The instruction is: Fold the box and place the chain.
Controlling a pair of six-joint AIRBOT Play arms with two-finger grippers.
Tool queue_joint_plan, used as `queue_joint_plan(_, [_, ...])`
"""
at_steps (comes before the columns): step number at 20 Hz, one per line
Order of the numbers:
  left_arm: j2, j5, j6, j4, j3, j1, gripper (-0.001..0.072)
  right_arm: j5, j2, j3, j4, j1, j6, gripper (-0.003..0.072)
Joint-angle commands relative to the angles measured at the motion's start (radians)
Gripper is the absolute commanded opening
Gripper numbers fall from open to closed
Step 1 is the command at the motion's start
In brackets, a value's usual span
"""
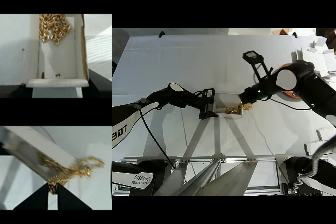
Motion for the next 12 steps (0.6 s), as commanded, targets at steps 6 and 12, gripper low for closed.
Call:
queue_joint_plan(6, [0.001,0.0,0.0,0.0,0.0,0.001,0.0393,-0.168,0.003,0.013,0.322,0.012,-0.333,0.0007])
queue_joint_plan(12, [0.001,0.0,0.0,0.0,0.0,0.001,0.0393,-0.149,-0.005,0.013,0.259,0.008,-0.369,0.0011])
